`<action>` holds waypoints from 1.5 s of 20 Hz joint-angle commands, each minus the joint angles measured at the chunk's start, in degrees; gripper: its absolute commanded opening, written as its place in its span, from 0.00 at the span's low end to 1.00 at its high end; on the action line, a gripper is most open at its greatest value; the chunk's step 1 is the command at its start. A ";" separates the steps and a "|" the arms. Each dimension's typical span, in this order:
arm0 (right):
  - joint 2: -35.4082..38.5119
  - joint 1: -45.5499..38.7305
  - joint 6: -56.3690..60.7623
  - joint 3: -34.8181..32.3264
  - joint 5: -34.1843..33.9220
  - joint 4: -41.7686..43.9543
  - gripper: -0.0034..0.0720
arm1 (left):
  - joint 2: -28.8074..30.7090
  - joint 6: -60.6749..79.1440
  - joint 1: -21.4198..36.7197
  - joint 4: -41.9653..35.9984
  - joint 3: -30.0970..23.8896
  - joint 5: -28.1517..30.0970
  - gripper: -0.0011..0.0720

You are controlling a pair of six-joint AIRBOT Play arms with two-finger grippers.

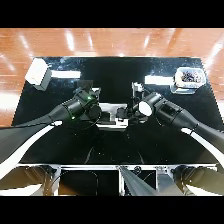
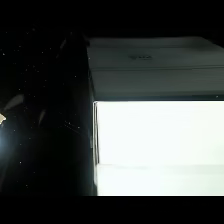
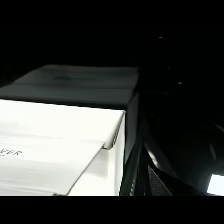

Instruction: Fold the box and place the chain.

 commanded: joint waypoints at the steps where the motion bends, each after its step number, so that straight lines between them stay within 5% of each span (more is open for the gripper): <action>1: -0.46 1.40 5.64 0.44 0.94 -3.39 0.76 | -0.15 -0.07 0.00 0.00 0.00 -0.50 0.04; 12: -4.59 2.29 5.55 0.61 -0.15 -2.86 0.76 | -0.15 -0.07 0.00 -0.04 0.00 -0.37 0.04; 13: -4.66 2.27 5.51 0.66 -0.39 -2.86 0.73 | -0.15 -0.04 0.00 -0.04 0.00 -0.37 0.04; 14: -4.66 2.27 4.59 0.79 -0.74 -2.84 0.55 | -0.15 -0.07 0.00 -0.13 0.00 -0.37 0.04; 18: -4.70 2.27 4.22 1.25 -1.09 -2.86 0.51 | -0.15 -0.07 0.00 -0.24 0.00 -0.35 0.04; 20: -4.70 2.27 3.50 1.27 -1.14 -2.89 0.37 | -0.15 -0.07 0.00 -0.24 0.00 -0.35 0.04; 22: -4.72 2.27 3.41 1.27 -1.16 -2.93 0.35 | -0.15 -0.07 0.00 -0.24 0.00 -0.33 0.04; 24: -4.79 2.29 1.81 1.27 -1.31 -2.86 0.14 | -0.15 -0.07 -0.02 -0.31 0.00 -0.33 0.04; 30: -4.79 2.27 0.83 1.27 -1.68 -2.62 0.09 | -0.15 -0.07 -0.02 -0.46 0.00 -0.31 0.04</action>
